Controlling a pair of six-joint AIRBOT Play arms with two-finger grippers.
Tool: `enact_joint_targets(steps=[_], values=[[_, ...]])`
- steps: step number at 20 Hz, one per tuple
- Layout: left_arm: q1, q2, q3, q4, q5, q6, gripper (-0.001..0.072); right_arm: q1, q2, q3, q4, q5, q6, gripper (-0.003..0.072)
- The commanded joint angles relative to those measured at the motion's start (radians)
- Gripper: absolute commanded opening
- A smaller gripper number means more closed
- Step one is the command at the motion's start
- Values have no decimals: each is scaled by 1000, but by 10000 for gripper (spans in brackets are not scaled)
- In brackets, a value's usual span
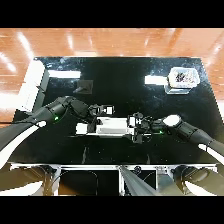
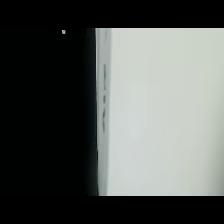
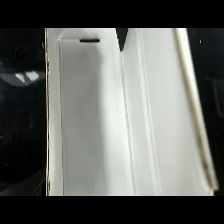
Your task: Fold the box and place the chain.
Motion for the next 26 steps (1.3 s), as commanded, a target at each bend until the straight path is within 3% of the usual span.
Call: enact_joint_targets(steps=[1,26], values=[[0,0,0,0,2,0,23,1,-2,1,-13,-10,6,720],[0,0,0,0,27,-20,22,26,-4,1,-119,-30,89,720]])
